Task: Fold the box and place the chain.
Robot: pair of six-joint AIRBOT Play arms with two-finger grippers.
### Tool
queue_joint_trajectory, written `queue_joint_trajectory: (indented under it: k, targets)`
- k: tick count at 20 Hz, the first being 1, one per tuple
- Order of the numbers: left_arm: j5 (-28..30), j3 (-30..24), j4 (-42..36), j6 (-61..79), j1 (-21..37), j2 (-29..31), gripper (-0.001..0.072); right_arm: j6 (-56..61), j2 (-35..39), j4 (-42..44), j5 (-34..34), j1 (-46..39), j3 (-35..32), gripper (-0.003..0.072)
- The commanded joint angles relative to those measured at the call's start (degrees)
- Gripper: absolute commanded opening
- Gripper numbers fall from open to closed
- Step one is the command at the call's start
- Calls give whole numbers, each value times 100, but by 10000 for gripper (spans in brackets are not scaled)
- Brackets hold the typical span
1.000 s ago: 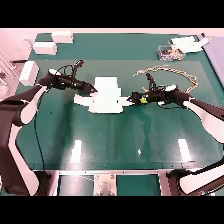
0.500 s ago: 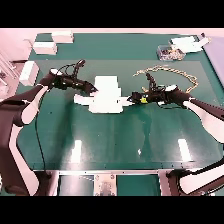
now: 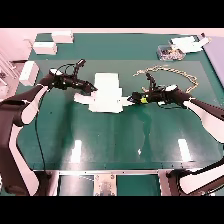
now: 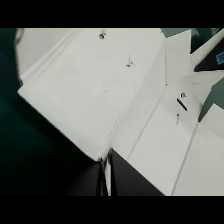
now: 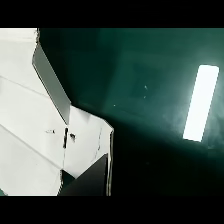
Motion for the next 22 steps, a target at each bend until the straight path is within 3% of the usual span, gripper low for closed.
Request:
queue_joint_trajectory:
  k: [1,9,14,16,22]
  targets:
    - [37,4,-17,293,-2,-7,21,-28,2,0,22,4,4,8]
    - [-256,-26,-61,1777,-2,-7,20,-74,2,0,26,-20,4,8]
    - [-249,-26,-131,1451,-2,-7,23,-72,2,4,26,-24,4,8]
    - [-251,-26,-186,1311,-2,-7,281,-72,2,4,26,-24,4,8]
    - [-256,-26,-367,1228,-2,-7,275,-74,2,2,24,-24,4,8]
